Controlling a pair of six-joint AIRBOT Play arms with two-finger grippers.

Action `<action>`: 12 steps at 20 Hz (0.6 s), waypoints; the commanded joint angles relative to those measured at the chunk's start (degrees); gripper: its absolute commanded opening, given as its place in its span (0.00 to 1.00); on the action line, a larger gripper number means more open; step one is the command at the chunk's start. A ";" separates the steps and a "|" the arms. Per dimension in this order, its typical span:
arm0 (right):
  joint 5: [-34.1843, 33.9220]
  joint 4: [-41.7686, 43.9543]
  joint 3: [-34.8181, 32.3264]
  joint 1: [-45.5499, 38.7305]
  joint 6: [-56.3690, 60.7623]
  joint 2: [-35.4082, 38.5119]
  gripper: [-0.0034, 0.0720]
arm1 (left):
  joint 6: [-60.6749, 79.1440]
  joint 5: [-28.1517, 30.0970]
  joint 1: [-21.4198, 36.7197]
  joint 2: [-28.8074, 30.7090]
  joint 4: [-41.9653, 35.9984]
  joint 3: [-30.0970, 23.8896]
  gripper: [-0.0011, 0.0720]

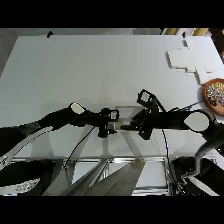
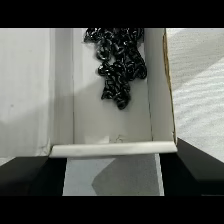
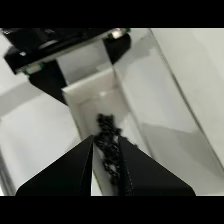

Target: Fold the box and place the chain.

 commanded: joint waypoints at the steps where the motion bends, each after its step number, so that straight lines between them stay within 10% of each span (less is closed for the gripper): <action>1: 4.90 -3.19 0.98 -5.07 -3.45 0.39 0.29 | 0.00 0.02 0.02 0.04 0.02 -0.02 0.14; 12: 12.96 -13.94 -2.32 -19.78 -27.19 -3.82 0.29 | 0.00 0.00 0.02 0.04 0.02 -0.02 0.14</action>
